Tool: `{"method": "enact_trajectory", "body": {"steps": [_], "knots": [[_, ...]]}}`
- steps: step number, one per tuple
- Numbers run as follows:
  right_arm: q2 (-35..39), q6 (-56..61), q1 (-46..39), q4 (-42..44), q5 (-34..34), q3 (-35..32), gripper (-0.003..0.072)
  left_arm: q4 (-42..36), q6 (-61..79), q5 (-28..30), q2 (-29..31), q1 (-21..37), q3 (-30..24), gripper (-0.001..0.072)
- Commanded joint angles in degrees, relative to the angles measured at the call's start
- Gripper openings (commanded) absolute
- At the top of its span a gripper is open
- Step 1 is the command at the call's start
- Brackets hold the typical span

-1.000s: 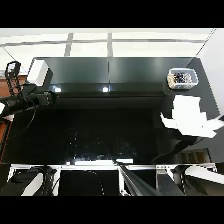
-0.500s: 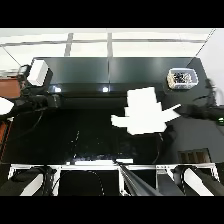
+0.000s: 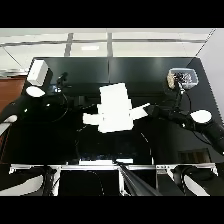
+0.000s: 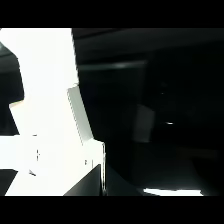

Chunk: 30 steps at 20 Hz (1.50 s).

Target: Fold the box and place the chain.

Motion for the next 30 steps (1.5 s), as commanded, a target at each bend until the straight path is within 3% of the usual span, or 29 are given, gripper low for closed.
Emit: {"method": "enact_trajectory", "body": {"steps": [1,7,9,12,14,18,22,24,25,26,27,30], "knots": [[0.1,0.5,2.7,1.1,-2.5,-0.3,0.0014,-4.5,2.2,-6.9,-9.8,0.2,6.2,0.0706],[0.1,0.5,2.7,-0.7,-0.6,-0.3,0.0014,-5.1,1.4,-13.3,-21.4,-2.0,16.7,0.0706],[0.1,0.5,2.7,-0.9,0.8,-0.3,0.0014,-7.8,3.7,-18.2,-24.4,-2.7,19.3,0.0705],[0.1,0.5,2.7,-1.0,1.3,-0.3,0.0014,-10.5,10.7,-30.2,-28.5,-3.8,23.0,0.0681],[0.1,0.5,2.7,-1.0,1.3,-0.3,0.0014,-6.6,12.6,-36.5,-30.3,-4.1,25.4,0.0562],[0.1,0.5,2.7,-1.1,1.3,-0.3,0.0014,-2.5,15.0,-40.1,-31.8,-4.1,27.8,0.0157],[0.1,0.5,2.7,-2.6,1.3,-0.3,0.0014,-2.2,15.3,-39.9,-31.8,-4.0,28.5,0.0140],[0.1,0.5,2.7,-4.5,1.7,-0.3,0.0015,-0.7,15.3,-39.9,-31.8,-4.0,28.5,0.0056],[0.1,0.5,2.7,-5.1,1.7,-0.3,0.0067,-0.1,16.2,-40.2,-31.8,-4.0,28.5,0.0026],[0.1,0.5,2.6,-5.5,1.6,-0.2,0.0416,0.1,16.8,-40.6,-31.7,-4.1,28.5,0.0025],[0.1,0.5,2.3,-8.1,2.2,0.5,0.0702,0.1,16.8,-40.5,-31.5,-4.1,28.5,0.0024],[0.1,0.5,-1.8,-21.9,10.6,6.6,0.0699,0.1,15.6,-39.7,-29.2,-4.4,28.3,0.0023]]}}
